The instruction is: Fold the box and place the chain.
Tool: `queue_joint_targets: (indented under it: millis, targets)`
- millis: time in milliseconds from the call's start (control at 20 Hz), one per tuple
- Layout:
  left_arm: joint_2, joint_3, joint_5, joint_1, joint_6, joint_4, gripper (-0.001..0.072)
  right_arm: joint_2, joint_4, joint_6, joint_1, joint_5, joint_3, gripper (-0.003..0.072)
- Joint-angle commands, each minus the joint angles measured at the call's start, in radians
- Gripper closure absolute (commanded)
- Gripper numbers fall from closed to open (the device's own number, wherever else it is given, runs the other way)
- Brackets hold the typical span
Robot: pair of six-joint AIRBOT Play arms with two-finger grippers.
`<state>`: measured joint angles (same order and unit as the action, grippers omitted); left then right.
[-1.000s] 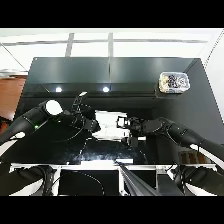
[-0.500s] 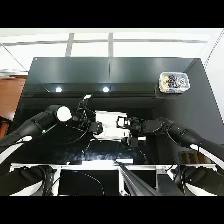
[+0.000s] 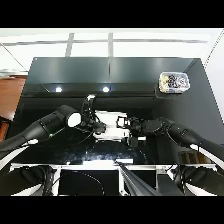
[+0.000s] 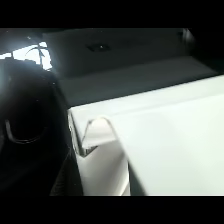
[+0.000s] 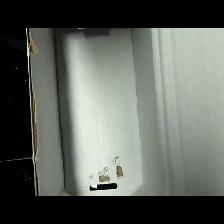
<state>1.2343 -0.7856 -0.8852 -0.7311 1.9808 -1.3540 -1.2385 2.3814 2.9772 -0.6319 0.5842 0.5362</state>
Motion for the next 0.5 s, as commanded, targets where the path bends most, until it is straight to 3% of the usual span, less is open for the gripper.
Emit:
queue_joint_targets:
  millis: [0,150,450]
  targets:
    - [0.024,-0.023,-0.057,-0.026,0.126,-0.089,0.0358,0.0,0.0,-0.001,-0.001,0.0,0.0,0.0151]
    - [0.051,-0.027,-0.073,-0.029,0.153,-0.089,0.0433,0.0,0.0,-0.001,-0.001,0.0,0.0,0.015]
    - [0.124,-0.093,-0.096,-0.073,0.167,-0.116,0.0438,0.0,0.0,-0.001,-0.001,0.0,0.0,0.0151]
